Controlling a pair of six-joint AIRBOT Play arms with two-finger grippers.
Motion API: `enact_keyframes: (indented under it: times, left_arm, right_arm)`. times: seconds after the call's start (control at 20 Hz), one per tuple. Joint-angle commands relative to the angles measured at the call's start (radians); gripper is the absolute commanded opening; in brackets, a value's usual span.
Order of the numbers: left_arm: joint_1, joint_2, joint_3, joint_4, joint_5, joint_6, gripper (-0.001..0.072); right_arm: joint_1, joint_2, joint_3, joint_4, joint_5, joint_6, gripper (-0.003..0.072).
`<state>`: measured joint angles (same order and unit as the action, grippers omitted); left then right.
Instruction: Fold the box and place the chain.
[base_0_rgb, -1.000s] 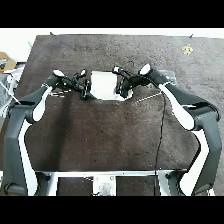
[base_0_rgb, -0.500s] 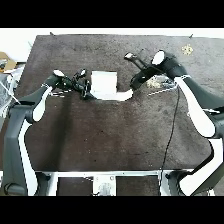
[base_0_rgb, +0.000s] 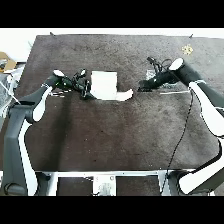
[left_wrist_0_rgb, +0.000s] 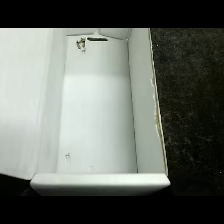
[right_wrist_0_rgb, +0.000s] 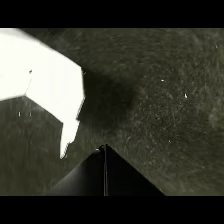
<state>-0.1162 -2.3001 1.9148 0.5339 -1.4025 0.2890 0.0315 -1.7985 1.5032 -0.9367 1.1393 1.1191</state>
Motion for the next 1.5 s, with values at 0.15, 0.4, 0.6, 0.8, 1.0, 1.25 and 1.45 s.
enact_keyframes:
  times: [0.15,0.4,0.6,0.8,1.0,1.25,1.45]
  left_arm:
    - [0.001,0.0,0.0,0.0,0.0,0.0,0.0467]
    - [0.001,0.0,0.0,0.0,0.0,0.0,0.0467]
    - [0.001,0.0,0.0,0.0,0.0,0.0,0.0467]
    - [0.001,0.0,0.0,0.0,0.0,0.0,0.0467]
    - [0.001,0.0,0.0,0.0,0.0,0.0,0.0467]
    - [0.001,0.0,0.0,0.0,-0.001,0.0,0.0467]
    - [0.001,0.0,0.0,0.0,0.0,0.0,0.0467]
  right_arm:
    - [0.058,-0.049,-0.117,0.186,-0.208,-0.043,0.0006]
    - [0.048,-0.074,-0.115,0.365,-0.156,-0.163,0.0236]
    - [0.043,-0.072,-0.114,0.489,-0.103,-0.211,0.0348]
    - [0.051,-0.074,-0.114,0.507,-0.098,-0.207,0.0618]
    - [0.064,-0.074,-0.114,0.552,-0.096,-0.201,0.0617]
    - [0.103,-0.074,-0.11,0.558,-0.105,-0.161,0.0518]
    - [0.13,-0.074,-0.083,0.544,-0.158,-0.127,0.0518]
